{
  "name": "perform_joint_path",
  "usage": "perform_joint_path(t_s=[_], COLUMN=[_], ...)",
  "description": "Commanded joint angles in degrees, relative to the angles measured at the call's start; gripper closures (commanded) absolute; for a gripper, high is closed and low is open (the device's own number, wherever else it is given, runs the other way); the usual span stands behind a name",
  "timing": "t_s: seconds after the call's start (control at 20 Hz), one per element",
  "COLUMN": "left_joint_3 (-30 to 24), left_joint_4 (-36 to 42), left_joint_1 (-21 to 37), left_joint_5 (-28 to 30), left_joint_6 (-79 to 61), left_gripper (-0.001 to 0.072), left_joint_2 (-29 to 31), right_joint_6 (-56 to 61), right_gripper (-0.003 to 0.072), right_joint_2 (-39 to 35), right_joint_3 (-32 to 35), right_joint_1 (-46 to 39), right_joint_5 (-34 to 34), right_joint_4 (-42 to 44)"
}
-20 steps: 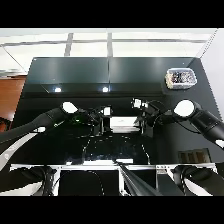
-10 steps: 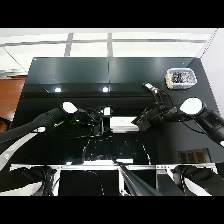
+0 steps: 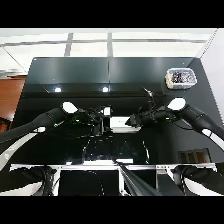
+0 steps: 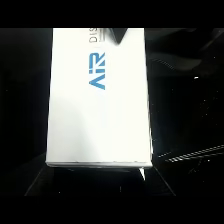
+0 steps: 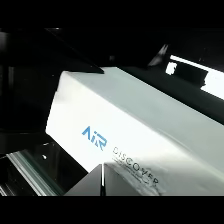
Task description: Fold the box and place the chain.
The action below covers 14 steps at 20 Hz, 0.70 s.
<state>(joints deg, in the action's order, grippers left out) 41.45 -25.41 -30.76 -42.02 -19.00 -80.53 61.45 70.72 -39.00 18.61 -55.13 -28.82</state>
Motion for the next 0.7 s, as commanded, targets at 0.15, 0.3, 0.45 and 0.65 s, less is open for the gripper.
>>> perform_joint_path(t_s=[0.15,0.3,0.45,0.65], left_joint_3=[0.0,0.0,0.0,0.85], left_joint_4=[-0.02,-0.02,-0.02,-2.36], left_joint_1=[0.0,0.0,0.0,-0.02], left_joint_5=[0.02,0.0,0.0,0.02], left_joint_6=[-0.04,-0.04,-0.04,0.02], left_gripper=[0.0244,0.0244,0.0244,0.0224], left_joint_2=[-0.02,-0.02,-0.02,0.52], right_joint_6=[0.44,-2.91,-7.52,3.67], right_gripper=[0.0676,0.0671,0.0671,0.0671], right_joint_2=[2.05,1.92,-0.59,-11.21], right_joint_3=[0.09,-0.02,-3.74,-10.01], right_joint_1=[-0.02,-0.04,-1.66,-8.07], right_joint_5=[1.38,1.03,-6.03,-9.14], right_joint_4=[-2.95,-2.8,-3.82,-26.84])
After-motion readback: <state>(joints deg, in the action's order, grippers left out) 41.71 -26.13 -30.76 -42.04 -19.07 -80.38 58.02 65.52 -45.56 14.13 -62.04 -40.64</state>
